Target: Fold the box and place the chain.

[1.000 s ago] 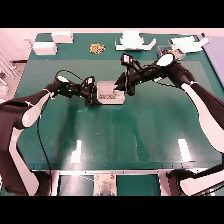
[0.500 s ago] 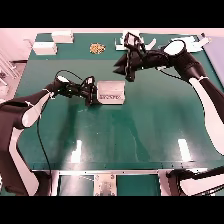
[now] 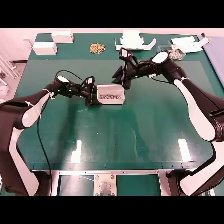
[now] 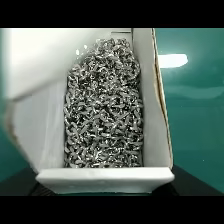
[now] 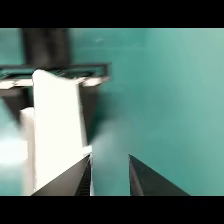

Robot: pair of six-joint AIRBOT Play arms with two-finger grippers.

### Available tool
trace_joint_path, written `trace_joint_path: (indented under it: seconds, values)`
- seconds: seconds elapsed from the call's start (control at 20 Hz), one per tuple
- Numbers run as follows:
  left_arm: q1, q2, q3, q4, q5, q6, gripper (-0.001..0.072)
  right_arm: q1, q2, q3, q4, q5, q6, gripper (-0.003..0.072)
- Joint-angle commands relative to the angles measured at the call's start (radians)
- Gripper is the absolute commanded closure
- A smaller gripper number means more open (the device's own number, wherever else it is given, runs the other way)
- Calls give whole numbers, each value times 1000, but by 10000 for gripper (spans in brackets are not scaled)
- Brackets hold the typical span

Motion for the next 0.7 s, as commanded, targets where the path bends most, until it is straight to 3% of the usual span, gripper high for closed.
trace_joint_path:
  seconds: [0.0, 0.65]
  values:
    - [0, 0, 0, 0, 0, 0, 292, -1, -21, 2, -13, 117, 64, 389]
    - [0, 0, 0, 0, 0, 0, 291, 1, -22, -37, -29, 180, 111, 388]
